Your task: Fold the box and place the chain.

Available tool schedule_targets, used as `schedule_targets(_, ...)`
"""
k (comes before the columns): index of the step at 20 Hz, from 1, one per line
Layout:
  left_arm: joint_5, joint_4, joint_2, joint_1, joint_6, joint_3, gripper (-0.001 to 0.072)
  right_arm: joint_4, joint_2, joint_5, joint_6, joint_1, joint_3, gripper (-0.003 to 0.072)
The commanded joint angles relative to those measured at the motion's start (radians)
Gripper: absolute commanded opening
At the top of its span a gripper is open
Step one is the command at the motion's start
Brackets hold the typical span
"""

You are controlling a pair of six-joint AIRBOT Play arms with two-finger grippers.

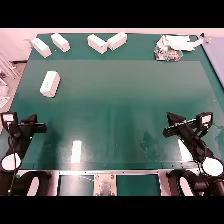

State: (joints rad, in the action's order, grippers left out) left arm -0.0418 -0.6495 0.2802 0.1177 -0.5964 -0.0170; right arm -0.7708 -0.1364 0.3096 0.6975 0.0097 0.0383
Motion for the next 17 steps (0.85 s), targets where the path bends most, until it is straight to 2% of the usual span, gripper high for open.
schedule_targets(1,0.024,-0.001,-0.002,-0.001,0.000,-0.024,0.0018,-0.012,0.001,-0.014,-0.002,0.001,-0.025,0.0012)
schedule_targets(4,0.023,-0.001,-0.003,-0.001,-0.036,-0.023,0.0020,-0.011,0.001,-0.012,0.003,0.001,-0.025,0.0018)
schedule_targets(5,0.018,0.000,-0.003,-0.001,-0.058,-0.023,0.0020,-0.011,0.001,-0.011,0.002,0.001,-0.025,0.0100)
schedule_targets(7,0.016,0.002,-0.003,-0.001,-0.110,-0.023,0.0020,-0.010,0.001,-0.014,0.002,0.000,-0.025,0.0214)
schedule_targets(17,0.016,0.002,-0.003,-0.001,-0.110,-0.023,0.0020,-0.008,0.001,-0.014,0.002,0.000,-0.025,0.0213)
